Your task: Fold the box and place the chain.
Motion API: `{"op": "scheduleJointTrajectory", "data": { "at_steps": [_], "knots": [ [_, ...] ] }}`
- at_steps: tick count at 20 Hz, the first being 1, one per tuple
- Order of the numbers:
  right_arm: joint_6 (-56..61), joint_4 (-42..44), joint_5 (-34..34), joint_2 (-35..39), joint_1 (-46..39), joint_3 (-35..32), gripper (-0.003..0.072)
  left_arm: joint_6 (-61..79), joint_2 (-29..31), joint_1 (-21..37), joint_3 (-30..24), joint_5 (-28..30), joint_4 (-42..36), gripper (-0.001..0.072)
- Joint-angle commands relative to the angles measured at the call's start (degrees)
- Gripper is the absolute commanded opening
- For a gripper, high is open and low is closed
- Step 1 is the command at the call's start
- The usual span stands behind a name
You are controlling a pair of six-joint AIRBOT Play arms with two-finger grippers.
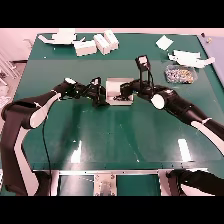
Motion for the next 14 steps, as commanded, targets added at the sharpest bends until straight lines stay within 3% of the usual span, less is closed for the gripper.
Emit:
{"op": "scheduleJointTrajectory", "data": {
  "at_steps": [1,2,3,9,12,14],
  "knots": [
    [-5.79,-2.43,-0.31,3.08,-0.48,3.54,0.0218,0.02,0.04,0.02,0.04,0.11,0.02,0.0509],
    [-9.38,-2.40,-0.28,3.96,-1.11,4.90,0.0087,0.02,0.04,0.02,0.04,0.13,0.02,0.0509],
    [-11.67,-2.38,-0.15,4.31,-2.05,6.14,0.0010,0.02,0.04,0.02,0.04,0.11,0.02,0.0509],
    [-25.31,4.20,3.87,4.20,-11.91,8.20,0.0009,0.02,0.04,0.02,0.04,0.00,0.02,0.0509],
    [-38.21,16.20,5.25,2.27,-16.72,8.70,0.0009,0.02,0.04,0.02,0.04,0.00,0.00,0.0509],
    [-50.29,27.23,10.38,-1.16,-19.61,10.78,0.0009,0.02,0.04,0.02,0.04,-0.11,0.02,0.0509]
  ]
}}
